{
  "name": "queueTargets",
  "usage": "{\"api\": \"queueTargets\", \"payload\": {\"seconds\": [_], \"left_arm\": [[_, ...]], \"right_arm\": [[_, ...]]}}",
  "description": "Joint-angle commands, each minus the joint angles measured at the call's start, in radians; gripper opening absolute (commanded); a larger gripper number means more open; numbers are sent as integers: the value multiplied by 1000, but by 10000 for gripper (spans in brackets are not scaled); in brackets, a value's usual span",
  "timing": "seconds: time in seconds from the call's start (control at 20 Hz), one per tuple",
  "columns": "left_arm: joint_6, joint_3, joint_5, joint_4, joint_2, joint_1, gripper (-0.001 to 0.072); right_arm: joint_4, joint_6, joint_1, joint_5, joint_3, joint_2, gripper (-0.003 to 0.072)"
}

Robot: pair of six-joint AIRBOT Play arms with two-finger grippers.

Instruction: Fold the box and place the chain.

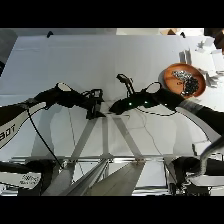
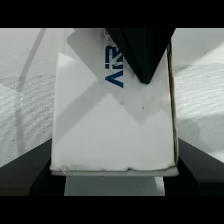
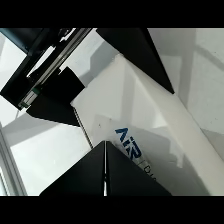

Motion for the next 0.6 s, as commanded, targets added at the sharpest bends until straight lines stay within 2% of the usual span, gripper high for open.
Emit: {"api": "queueTargets", "payload": {"seconds": [0.0, 0.15, 0.3, 0.4, 0.55], "left_arm": [[-1, 0, 3, -5, 0, 0, 393], [-1, 0, 3, -5, 0, 0, 393], [-1, 0, 3, -5, 0, 0, 393], [-1, 0, 3, -5, 0, 0, 393], [-1, 0, 3, -5, 0, 0, 393]], "right_arm": [[2, 11, -1, -46, 0, 20, 8], [-7, 11, -54, -74, 0, 102, 9], [-69, 32, -172, -64, 0, 222, 9], [-167, 101, -279, -40, 0, 316, 10], [-407, 206, -431, 46, 0, 433, 10]]}}
